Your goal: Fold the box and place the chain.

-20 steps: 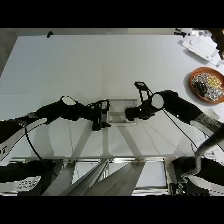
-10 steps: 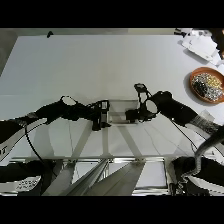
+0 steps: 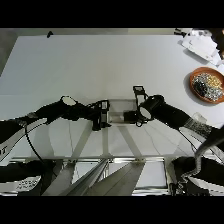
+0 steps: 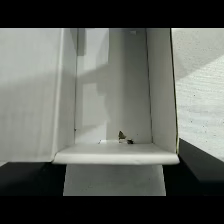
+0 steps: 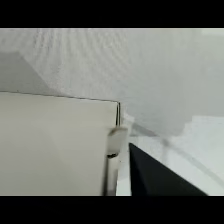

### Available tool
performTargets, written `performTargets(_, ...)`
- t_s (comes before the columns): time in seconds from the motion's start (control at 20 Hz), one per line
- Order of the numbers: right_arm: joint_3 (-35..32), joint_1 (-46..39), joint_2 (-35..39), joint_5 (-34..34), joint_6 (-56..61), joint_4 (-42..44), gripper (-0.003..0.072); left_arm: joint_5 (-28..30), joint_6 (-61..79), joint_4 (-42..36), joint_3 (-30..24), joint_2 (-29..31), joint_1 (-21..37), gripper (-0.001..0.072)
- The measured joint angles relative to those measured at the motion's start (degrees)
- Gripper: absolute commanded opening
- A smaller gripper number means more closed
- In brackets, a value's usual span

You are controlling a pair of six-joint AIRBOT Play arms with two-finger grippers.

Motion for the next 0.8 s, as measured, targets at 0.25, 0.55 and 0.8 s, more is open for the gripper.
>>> performTargets(0.25, 0.0, 0.3, 0.0, 0.2, 1.4, -1.4, 0.0044, 0.0, 0.0, 0.0, 0.0, 0.0, 0.0, 0.0325)
performTargets(0.55, 0.0, 0.3, 0.0, 2.1, 1.6, -3.7, 0.0327, -0.1, 0.1, 0.0, 0.0, 0.0, 0.0, 0.0325)
performTargets(0.8, 0.0, 0.3, -0.1, 1.1, 1.9, -4.2, 0.0126, 0.0, 0.0, 0.0, 0.0, 0.0, 0.0, 0.0325)
